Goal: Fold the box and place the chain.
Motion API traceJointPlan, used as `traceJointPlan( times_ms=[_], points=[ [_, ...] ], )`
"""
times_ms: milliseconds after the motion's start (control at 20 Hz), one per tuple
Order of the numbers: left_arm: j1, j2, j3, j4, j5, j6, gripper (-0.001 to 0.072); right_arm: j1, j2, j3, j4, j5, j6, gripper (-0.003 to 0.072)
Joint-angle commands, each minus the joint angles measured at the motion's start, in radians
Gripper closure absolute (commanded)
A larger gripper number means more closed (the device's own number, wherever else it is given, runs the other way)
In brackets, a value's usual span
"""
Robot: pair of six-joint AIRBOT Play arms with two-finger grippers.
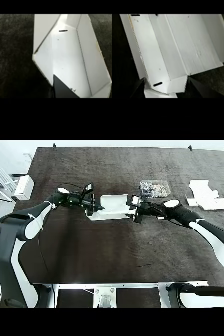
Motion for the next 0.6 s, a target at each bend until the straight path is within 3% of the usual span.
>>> traceJointPlan(
  times_ms=[0,200,550],
  points=[
    [-0.001,0.001,0.001,0.0,-0.001,0.0,0.069,-0.031,-0.032,0.032,0.008,0.039,0.006,0.007],
    [0.0,0.001,0.001,0.0,0.0,0.0,0.069,-0.094,-0.085,0.085,0.014,0.187,0.038,0.007],
    [0.0,0.001,0.001,0.0,-0.001,0.0,0.0689,-0.112,-0.181,0.172,0.015,0.261,0.022,0.007]
  ],
)
